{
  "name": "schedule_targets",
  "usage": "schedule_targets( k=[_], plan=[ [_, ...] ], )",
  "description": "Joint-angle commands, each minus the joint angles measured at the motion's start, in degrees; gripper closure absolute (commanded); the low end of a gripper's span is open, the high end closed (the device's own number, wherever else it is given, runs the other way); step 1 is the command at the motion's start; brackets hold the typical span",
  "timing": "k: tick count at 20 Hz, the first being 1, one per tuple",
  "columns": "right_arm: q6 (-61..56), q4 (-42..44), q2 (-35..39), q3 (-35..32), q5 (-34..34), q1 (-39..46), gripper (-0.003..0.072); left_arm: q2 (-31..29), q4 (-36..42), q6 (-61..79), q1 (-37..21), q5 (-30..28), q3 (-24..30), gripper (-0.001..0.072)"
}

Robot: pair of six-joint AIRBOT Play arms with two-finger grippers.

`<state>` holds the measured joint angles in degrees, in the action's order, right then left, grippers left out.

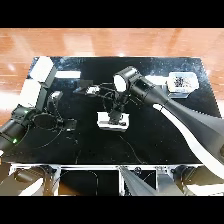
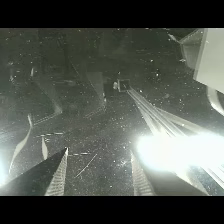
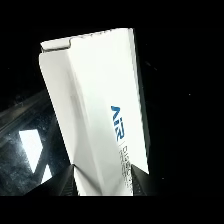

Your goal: Fold the box and place the chain.

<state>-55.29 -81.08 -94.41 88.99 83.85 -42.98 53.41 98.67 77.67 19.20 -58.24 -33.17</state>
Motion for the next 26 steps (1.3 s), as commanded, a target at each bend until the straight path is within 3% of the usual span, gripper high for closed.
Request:
schedule_targets(
  k=[1, 3, 4, 26],
  plan=[
    [0.0, 0.0, 0.0, 0.0, 0.1, -0.1, 0.0271, 0.0, 0.0, 0.1, 0.1, 0.0, 0.0, 0.0205],
    [0.0, 0.0, 0.0, 0.0, 0.8, 0.0, 0.0305, 0.0, 0.0, 0.1, 0.1, 0.0, 0.0, 0.0205],
    [0.0, 0.0, 0.0, 0.0, 1.3, 0.0, 0.0377, 0.0, 0.0, 0.1, 0.1, 0.0, 0.0, 0.0205],
    [-3.0, 0.0, 0.0, 0.0, 2.5, -1.2, 0.0378, 0.0, -0.2, 0.2, 0.1, 0.3, 0.0, 0.0205]
  ],
)
